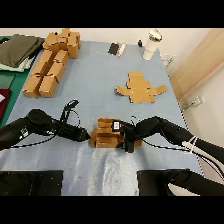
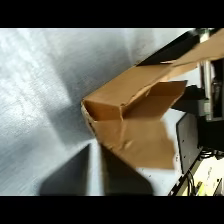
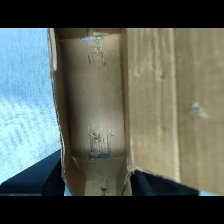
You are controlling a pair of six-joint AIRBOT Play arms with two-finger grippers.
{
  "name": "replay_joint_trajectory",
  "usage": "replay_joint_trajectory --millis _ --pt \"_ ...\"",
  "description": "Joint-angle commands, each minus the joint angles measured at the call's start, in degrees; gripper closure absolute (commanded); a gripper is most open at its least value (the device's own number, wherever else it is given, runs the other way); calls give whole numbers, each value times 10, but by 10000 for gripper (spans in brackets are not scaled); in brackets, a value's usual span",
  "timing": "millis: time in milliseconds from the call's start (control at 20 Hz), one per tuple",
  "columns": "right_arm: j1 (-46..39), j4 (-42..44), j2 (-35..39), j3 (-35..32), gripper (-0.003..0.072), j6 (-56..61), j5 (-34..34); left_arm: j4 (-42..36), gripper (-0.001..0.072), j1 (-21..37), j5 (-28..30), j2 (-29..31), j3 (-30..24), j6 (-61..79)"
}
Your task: Fold the box.
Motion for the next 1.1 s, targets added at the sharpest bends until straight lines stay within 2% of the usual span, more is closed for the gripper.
replay_joint_trajectory --millis 0,150,300,400,450,650,800,900,950,1050 --pt "0 0 0 0 247 0 0 -1 359 -1 7 4 8 -18" --pt "0 0 0 0 247 0 0 -1 358 -1 5 1 9 -30" --pt "0 0 0 0 247 0 0 -2 355 -1 -24 1 17 -40" --pt "0 0 0 0 247 0 0 -4 247 -3 -29 1 17 -39" --pt "0 0 0 0 247 0 0 -10 230 -6 -22 1 17 -39" --pt "0 0 0 0 247 0 0 -28 230 -12 -11 0 17 -41" --pt "0 0 0 0 247 0 0 -40 229 -16 -27 -16 17 -44" --pt "0 0 0 0 247 0 0 -34 229 -36 -7 -26 17 -63" --pt "0 0 0 0 247 0 0 -17 229 -50 11 -28 21 -93" --pt "0 0 0 0 247 0 0 65 229 -83 37 -28 45 -191"
